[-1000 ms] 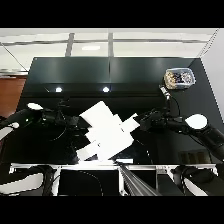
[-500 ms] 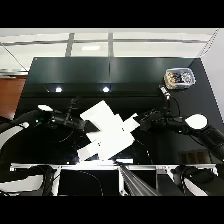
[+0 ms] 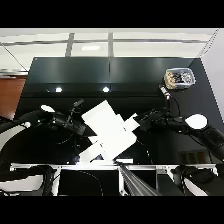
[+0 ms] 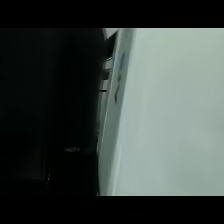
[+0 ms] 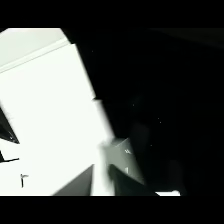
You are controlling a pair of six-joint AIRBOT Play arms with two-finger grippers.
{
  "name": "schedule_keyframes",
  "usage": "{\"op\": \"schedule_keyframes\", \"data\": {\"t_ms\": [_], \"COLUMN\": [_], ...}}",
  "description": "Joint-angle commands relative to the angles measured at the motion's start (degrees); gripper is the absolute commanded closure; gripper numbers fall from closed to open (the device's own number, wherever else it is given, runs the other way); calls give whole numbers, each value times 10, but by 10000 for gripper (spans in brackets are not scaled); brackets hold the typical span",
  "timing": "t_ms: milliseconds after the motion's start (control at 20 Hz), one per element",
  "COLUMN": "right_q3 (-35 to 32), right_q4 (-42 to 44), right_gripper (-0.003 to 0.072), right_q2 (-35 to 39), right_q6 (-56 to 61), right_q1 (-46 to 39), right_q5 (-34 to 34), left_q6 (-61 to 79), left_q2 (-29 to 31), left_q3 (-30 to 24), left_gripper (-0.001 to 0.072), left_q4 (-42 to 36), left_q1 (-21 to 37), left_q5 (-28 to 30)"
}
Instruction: Fold the box and place the chain.
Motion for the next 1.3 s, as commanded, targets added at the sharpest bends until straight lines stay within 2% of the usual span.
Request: {"op": "schedule_keyframes", "data": {"t_ms": [0, 150, 350, 450, 550, 800, 900, 1000, 1100, 1250], "right_q3": [6, 54, 158, 191, 193, 172, 151, 122, 98, 72], "right_q4": [-48, -176, -334, -444, -513, -520, -502, -467, -435, -382], "right_gripper": [14, 14, 14, 14, 14, 14, 14, 14, 14, 14], "right_q2": [1, 11, 26, 26, 25, 24, 23, 23, 23, 23], "right_q6": [24, 55, 72, 50, 50, -1, -33, -57, -87, -141], "right_q1": [-4, -62, -173, -188, -187, -187, -187, -187, -187, -187], "right_q5": [3, 74, 187, 234, 240, 238, 233, 221, 213, 214], "left_q6": [29, 29, 45, 44, 56, 162, 236, 330, 341, 338], "left_q2": [-2, -1, 7, 20, 43, 118, 118, 118, 118, 115], "left_q3": [5, 20, 54, 75, 88, 90, 90, 90, 89, 88], "left_gripper": [684, 686, 689, 689, 689, 687, 687, 687, 687, 686], "left_q4": [-9, -6, 11, 69, 133, 153, 131, 142, 167, 171], "left_q1": [0, 0, -13, -34, -68, -158, -172, -192, -203, -203], "left_q5": [-3, -13, -13, 12, 51, 193, 204, 216, 263, 273]}}
